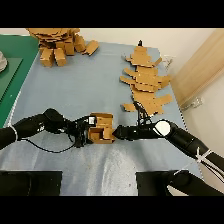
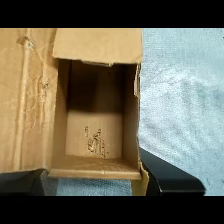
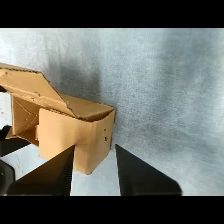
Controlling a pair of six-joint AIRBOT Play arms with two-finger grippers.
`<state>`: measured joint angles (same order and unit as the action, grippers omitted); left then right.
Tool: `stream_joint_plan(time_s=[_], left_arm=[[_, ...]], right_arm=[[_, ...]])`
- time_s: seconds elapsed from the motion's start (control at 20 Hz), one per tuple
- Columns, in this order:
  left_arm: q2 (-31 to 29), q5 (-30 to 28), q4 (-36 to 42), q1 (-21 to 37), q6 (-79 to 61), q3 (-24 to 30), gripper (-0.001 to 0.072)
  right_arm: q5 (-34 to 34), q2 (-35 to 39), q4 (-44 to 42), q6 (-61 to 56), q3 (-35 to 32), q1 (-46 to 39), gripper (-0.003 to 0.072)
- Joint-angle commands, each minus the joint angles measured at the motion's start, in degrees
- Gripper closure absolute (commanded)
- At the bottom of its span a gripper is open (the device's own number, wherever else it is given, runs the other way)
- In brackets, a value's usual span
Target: Fold the box.
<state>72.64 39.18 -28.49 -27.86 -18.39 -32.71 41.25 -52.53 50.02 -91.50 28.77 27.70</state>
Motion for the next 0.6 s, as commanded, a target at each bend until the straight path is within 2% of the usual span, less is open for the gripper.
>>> stream_joint_plan(time_s=[0.0,0.2,0.35,0.45,0.55], left_arm=[[0.04,0.0,0.0,0.0,-0.02,0.0,0.0313],[0.04,0.0,0.0,0.0,-0.02,0.0,0.0313],[0.04,0.0,0.0,0.0,-0.02,0.0,0.0312],[0.04,0.0,0.0,0.0,-0.04,0.0,0.0313],[0.04,0.0,0.0,0.0,-0.04,0.0,0.0313]], right_arm=[[0.52,0.11,-0.11,-0.15,0.09,0.15,0.0238],[0.24,-1.22,-1.7,-2.64,1.29,1.22,0.0233],[0.52,-6.93,3.48,-10.29,5.97,5.46,0.0243],[3.63,-11.63,11.02,-18.8,10.78,9.51,0.0268],[10.54,-15.34,24.2,-30.64,16.13,13.03,0.0268]])
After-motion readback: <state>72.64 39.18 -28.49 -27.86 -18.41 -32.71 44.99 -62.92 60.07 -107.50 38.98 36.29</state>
